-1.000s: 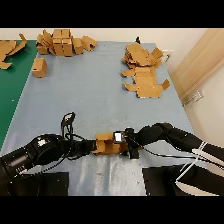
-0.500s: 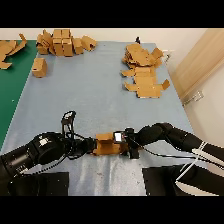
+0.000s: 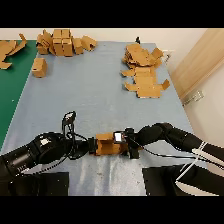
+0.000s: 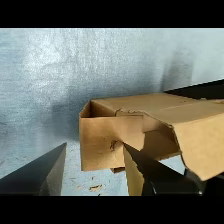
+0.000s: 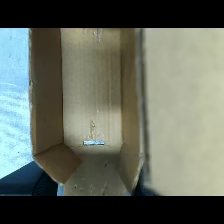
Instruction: Fold the box.
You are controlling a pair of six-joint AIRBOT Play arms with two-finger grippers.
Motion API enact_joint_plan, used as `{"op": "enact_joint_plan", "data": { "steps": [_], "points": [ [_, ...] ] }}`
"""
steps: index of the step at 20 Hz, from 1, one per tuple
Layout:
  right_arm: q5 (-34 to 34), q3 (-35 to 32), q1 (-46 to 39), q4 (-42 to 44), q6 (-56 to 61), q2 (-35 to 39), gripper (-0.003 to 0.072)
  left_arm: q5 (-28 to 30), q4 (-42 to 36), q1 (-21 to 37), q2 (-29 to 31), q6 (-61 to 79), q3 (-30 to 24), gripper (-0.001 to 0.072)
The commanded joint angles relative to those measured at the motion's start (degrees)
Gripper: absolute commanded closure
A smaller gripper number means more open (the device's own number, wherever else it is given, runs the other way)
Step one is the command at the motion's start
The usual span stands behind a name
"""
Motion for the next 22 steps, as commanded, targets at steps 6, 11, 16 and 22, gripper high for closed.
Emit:
{"op": "enact_joint_plan", "data": {
  "steps": [6, 11, 16, 22],
  "points": [
    [0.0, 0.0, 0.0, 0.0, 0.0, 0.0, 0.0105, 1.3, -0.9, 0.0, -2.7, 2.2, 1.3, 0.0165],
    [0.0, 0.0, 0.0, 0.0, 0.0, 0.0, 0.0105, -2.4, -1.2, 0.0, -8.2, 4.7, 4.9, 0.0165],
    [0.0, 0.0, 0.0, 0.0, 0.0, 0.0, 0.0105, -4.7, -1.5, -1.9, -12.6, 6.9, 8.5, 0.0165],
    [0.0, 0.0, 0.0, 0.0, 0.0, 0.0, 0.0105, -8.7, -1.3, -2.2, -12.9, 6.9, 8.6, 0.0165]
  ]
}}
